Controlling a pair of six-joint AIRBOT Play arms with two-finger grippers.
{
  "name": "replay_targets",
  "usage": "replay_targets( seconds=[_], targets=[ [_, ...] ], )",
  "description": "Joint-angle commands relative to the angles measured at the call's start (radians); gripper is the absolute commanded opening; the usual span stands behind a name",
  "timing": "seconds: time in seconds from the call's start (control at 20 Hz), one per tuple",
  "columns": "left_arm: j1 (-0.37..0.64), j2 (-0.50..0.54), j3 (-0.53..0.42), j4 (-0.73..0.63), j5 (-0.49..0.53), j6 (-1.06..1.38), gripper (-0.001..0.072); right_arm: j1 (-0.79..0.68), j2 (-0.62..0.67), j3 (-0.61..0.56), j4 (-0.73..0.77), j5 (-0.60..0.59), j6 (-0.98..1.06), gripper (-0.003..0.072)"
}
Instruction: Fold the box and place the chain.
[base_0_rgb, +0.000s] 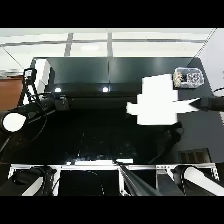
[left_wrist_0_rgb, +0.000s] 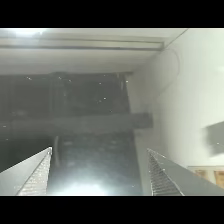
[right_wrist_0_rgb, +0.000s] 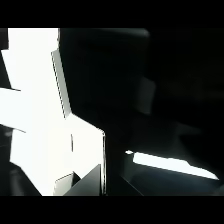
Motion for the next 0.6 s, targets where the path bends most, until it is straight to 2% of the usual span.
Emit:
replay_targets(
  seconds=[0.0,0.1,0.3,0.4,0.55],
  targets=[
    [0.0,-0.014,0.003,-0.036,-0.079,0.0,0.0696,0.155,0.137,-0.23,0.3,-0.084,-0.136,0.0012],
    [0.0,-0.029,0.003,-0.039,-0.14,0.0,0.0696,0.278,0.159,-0.318,0.389,-0.192,-0.198,0.0012],
    [0.001,-0.065,0.003,-0.121,-0.153,0.016,0.0696,0.529,0.159,-0.374,0.382,-0.455,-0.263,0.0012],
    [0.004,-0.1,0.005,-0.174,-0.19,0.016,0.0696,0.595,0.159,-0.381,0.315,-0.52,-0.249,0.0013],
    [0.012,-0.184,0.014,-0.302,-0.199,0.115,0.0696,0.6,0.158,-0.396,0.292,-0.53,-0.24,0.0013]
  ],
)
